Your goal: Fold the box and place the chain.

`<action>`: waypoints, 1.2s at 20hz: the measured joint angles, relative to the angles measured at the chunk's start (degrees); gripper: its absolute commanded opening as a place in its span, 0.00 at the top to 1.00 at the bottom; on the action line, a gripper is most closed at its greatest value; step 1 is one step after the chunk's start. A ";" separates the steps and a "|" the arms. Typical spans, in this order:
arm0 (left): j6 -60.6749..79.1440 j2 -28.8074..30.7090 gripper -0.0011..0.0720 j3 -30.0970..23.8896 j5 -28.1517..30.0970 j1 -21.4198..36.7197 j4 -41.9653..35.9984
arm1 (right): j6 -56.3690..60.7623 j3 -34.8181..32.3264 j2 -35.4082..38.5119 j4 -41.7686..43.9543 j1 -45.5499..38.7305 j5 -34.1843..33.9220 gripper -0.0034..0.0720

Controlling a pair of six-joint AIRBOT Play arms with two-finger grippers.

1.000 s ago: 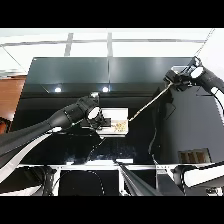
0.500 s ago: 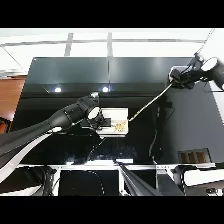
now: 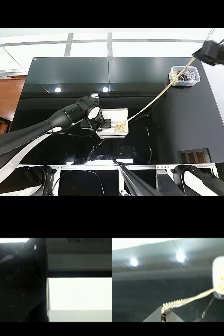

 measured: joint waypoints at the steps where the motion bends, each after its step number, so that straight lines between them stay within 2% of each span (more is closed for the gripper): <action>1: 0.00 0.00 0.95 0.00 0.00 -0.02 -0.09 | -0.79 0.07 2.05 1.42 0.00 0.90 0.94; 4: 0.00 0.00 0.94 0.00 -0.48 0.00 -0.24 | -3.93 0.39 6.84 6.08 0.07 2.86 0.94; 8: 0.00 0.00 0.95 0.00 -0.94 -0.02 -0.26 | -6.73 3.63 9.64 11.50 0.07 5.55 0.94; 13: 0.00 0.00 0.95 0.00 -1.05 0.00 -0.26 | -9.57 5.73 10.75 19.82 0.11 9.92 0.94; 24: 0.00 0.00 0.95 0.00 -0.48 -0.02 -0.28 | -10.32 6.19 11.15 26.62 8.66 12.20 0.94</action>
